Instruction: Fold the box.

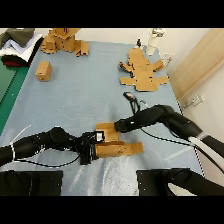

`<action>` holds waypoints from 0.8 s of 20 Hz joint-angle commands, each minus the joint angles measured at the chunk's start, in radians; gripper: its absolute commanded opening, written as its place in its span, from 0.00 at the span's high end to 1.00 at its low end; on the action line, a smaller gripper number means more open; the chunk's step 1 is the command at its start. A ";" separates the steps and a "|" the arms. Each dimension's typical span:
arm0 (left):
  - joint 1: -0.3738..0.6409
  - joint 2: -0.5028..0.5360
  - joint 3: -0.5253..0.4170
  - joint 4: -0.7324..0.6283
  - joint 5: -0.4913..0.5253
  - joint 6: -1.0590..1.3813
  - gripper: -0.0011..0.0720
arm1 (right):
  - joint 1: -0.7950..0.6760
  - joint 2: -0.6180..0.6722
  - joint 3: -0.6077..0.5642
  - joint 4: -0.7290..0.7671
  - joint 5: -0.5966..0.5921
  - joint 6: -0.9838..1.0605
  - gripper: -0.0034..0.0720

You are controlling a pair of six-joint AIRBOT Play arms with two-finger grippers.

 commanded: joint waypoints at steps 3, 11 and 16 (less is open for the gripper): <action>0.000 0.000 0.000 0.000 0.001 0.000 0.36 | -0.013 0.317 -0.046 -0.165 -0.232 0.004 0.96; 0.000 0.000 0.000 0.000 0.001 0.000 0.36 | 0.058 0.433 -0.286 -0.166 -0.304 -0.590 0.24; 0.000 0.000 0.000 0.000 0.001 0.000 0.36 | 0.087 0.275 -0.289 -0.173 -0.004 -0.856 0.24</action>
